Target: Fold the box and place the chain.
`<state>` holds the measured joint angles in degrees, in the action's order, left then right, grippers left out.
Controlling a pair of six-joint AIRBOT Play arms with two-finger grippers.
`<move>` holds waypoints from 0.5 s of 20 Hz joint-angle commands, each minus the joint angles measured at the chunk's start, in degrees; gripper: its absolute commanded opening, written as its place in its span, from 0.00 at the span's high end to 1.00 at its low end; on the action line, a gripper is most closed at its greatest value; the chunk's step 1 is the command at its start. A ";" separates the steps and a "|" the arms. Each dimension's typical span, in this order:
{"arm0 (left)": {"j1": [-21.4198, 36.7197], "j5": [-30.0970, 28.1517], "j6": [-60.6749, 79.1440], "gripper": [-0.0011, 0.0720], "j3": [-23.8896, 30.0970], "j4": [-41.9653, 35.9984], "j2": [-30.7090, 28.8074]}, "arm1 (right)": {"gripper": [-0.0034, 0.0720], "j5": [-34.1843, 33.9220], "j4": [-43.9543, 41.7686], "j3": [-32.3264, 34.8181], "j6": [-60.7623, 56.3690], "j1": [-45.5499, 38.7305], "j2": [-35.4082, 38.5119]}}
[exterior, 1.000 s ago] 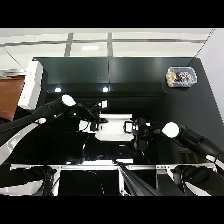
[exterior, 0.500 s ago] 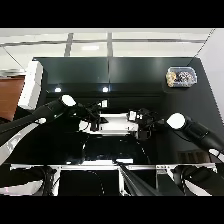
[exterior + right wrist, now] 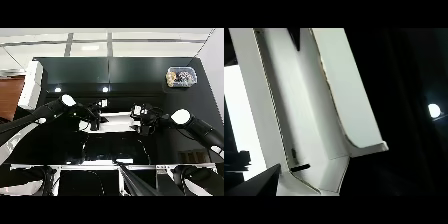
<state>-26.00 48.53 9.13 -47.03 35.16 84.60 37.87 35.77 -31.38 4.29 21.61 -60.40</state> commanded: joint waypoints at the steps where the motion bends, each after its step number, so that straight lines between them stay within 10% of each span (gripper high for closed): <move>1: -0.02 0.13 0.02 0.95 -0.04 -1.62 0.02 | 0.02 5.33 -2.16 -0.02 2.16 0.28 -1.73; 10: -0.02 0.17 0.02 0.95 -0.11 -2.86 0.02 | 0.02 5.42 -8.70 -0.04 14.88 0.90 -9.99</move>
<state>-25.98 48.80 9.26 -47.07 32.95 84.62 41.93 28.01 -31.42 15.94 22.41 -68.45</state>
